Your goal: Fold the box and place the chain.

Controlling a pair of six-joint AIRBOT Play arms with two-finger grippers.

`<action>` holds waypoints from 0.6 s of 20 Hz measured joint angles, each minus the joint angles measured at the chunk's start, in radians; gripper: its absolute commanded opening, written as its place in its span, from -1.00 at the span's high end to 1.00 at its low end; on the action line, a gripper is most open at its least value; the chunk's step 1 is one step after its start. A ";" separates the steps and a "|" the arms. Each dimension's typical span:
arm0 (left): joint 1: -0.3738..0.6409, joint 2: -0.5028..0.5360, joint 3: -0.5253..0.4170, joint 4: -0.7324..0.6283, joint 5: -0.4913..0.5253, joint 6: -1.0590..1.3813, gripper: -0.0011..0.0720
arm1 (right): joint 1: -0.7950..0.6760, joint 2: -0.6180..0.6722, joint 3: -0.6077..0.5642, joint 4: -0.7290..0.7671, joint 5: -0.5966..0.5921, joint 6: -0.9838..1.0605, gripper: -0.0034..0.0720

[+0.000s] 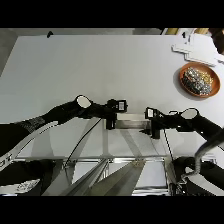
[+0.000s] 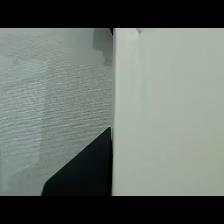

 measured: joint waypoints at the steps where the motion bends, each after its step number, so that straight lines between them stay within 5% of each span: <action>1: 0.000 0.000 0.000 0.000 0.000 0.000 0.95 | 0.000 0.000 -0.002 0.000 0.000 0.000 -0.46; 5: 0.000 0.000 0.000 0.000 0.000 0.000 0.95 | 0.000 0.000 -0.002 -0.001 0.000 0.000 -0.14; 12: 0.000 0.000 0.000 0.000 0.002 -0.001 0.95 | 0.000 0.000 -0.002 -0.014 0.001 -0.001 -0.15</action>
